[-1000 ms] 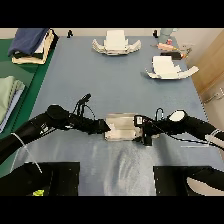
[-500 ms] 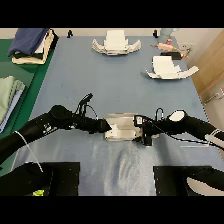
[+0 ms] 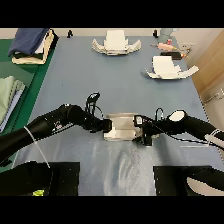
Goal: Fold the box.
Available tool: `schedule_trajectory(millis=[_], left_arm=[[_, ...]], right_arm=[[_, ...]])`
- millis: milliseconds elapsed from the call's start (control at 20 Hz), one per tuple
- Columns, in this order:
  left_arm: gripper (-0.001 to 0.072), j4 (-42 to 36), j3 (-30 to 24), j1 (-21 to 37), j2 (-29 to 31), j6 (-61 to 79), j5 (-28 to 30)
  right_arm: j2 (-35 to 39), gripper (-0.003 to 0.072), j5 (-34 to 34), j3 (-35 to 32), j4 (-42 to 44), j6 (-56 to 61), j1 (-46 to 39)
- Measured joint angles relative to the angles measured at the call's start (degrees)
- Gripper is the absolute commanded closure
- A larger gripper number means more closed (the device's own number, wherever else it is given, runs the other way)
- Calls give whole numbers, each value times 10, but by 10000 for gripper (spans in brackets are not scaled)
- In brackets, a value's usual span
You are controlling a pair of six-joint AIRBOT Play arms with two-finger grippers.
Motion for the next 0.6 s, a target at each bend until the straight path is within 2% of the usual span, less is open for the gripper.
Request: schedule_trajectory(millis=[600], left_arm=[[265, 153, 93, -68, -88, -222, -93]], right_arm=[[0, 179, 0, 0, 0, 0, 0]])
